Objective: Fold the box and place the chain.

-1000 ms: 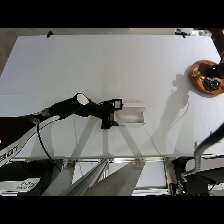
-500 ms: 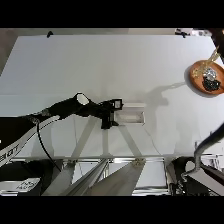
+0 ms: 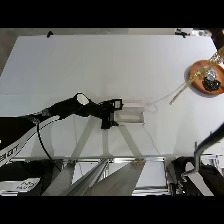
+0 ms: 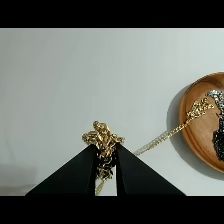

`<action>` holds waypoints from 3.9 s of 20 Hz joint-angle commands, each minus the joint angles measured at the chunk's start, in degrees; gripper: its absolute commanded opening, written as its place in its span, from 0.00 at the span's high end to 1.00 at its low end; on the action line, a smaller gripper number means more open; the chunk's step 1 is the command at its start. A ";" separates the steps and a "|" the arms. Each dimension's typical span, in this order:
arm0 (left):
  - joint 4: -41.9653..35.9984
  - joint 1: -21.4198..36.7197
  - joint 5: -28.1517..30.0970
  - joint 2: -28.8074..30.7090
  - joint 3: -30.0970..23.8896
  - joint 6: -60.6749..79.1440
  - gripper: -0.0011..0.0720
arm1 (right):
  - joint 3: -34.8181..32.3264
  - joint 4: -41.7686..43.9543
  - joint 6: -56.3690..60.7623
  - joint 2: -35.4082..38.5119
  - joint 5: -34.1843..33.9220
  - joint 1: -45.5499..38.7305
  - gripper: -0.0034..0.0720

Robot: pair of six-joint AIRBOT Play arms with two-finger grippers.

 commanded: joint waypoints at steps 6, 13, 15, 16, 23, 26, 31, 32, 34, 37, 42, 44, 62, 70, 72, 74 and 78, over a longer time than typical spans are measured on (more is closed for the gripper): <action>0.00 0.02 0.02 0.00 0.00 0.00 0.36 | -8.66 11.58 0.11 11.06 9.05 1.14 0.94; 0.00 0.02 0.02 0.00 0.02 0.00 0.36 | -35.69 11.74 1.77 21.88 2.29 9.38 0.94; 0.00 0.02 0.00 0.00 0.00 0.00 0.36 | -41.22 12.41 3.08 22.95 -1.42 13.31 0.94; 0.00 0.02 0.00 0.02 0.00 0.00 0.36 | -43.39 12.76 3.30 22.95 -3.54 15.54 0.94; 0.00 0.02 0.02 0.00 0.02 0.00 0.36 | -52.94 8.74 13.20 16.41 -31.63 36.41 0.94; 0.00 0.02 0.00 0.00 0.00 0.00 0.36 | -52.94 8.92 13.53 9.11 -36.70 41.77 0.94; 0.00 0.02 0.00 0.00 0.00 0.00 0.36 | -52.94 10.95 13.53 2.49 -45.07 47.80 0.94; 0.00 0.02 0.02 0.00 0.02 0.00 0.36 | -52.94 11.54 13.53 1.75 -46.42 48.70 0.94; 0.00 0.02 0.02 0.02 0.00 0.00 0.36 | -52.92 12.72 13.53 0.48 -48.70 50.56 0.94; 0.00 0.02 0.02 0.00 0.00 0.00 0.36 | -52.92 15.58 13.53 -3.08 -50.84 52.41 0.94; 0.00 0.02 0.00 0.00 0.00 0.00 0.36 | -52.89 17.73 13.49 -5.62 -50.97 53.48 0.72; 0.00 0.02 0.02 0.00 0.02 0.00 0.36 | -52.89 18.12 13.49 -5.51 -50.90 53.48 0.70; 0.00 0.02 0.02 0.00 0.02 0.00 0.36 | -48.96 -13.90 20.31 11.67 -24.65 4.57 0.79; 0.00 0.02 0.02 0.00 0.00 0.00 0.36 | -43.41 -11.47 25.70 -15.37 -45.88 -6.32 0.68; 0.02 0.02 0.00 0.00 0.00 0.00 0.36 | -39.54 -9.73 25.70 -21.38 -46.23 -6.32 0.59; 0.00 0.02 0.02 0.00 0.02 0.00 0.36 | -36.54 -7.89 25.70 -25.46 -47.30 -6.32 0.59; 0.00 0.02 0.00 0.00 0.00 0.00 0.36 | -33.53 -6.99 25.73 -29.94 -50.71 -6.32 0.59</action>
